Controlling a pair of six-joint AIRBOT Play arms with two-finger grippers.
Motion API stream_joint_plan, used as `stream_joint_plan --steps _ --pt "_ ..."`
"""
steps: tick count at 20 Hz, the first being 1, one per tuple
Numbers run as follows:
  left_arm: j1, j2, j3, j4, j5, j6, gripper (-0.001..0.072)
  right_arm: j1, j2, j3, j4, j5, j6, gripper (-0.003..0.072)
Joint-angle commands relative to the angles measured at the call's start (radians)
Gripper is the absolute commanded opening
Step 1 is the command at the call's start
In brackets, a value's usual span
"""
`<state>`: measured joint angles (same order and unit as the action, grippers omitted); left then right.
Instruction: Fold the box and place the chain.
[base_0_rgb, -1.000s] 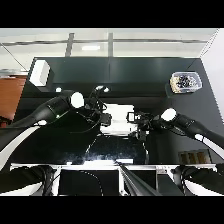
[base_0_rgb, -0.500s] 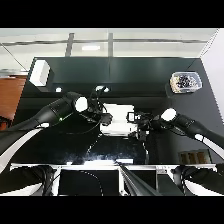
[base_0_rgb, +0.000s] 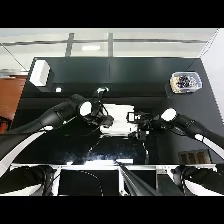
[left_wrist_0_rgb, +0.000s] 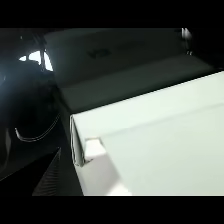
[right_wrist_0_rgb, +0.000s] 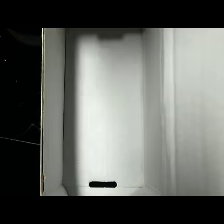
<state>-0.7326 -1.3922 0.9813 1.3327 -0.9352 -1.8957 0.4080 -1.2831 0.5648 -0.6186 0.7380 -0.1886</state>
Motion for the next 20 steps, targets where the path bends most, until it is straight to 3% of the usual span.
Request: stream_joint_plan --steps 1,9,10,12,20 --pt "-0.039 -0.015 0.016 0.033 -0.042 -0.069 0.0565 -0.001 0.000 0.000 0.000 -0.004 0.000 0.0235" --pt "-0.065 -0.020 0.084 0.068 -0.122 -0.117 0.0561 -0.001 0.000 0.000 -0.003 -0.009 0.000 0.0235" --pt "-0.067 -0.021 0.084 0.067 -0.123 -0.128 0.0559 -0.001 0.000 0.000 -0.003 -0.010 0.000 0.0235" --pt "-0.075 -0.020 0.085 0.065 -0.121 -0.129 0.0488 -0.001 0.000 0.000 -0.003 -0.010 0.000 0.0235" --pt "-0.102 -0.022 0.085 0.074 -0.093 -0.158 0.0487 -0.001 0.000 0.000 -0.003 -0.010 0.000 0.0235"
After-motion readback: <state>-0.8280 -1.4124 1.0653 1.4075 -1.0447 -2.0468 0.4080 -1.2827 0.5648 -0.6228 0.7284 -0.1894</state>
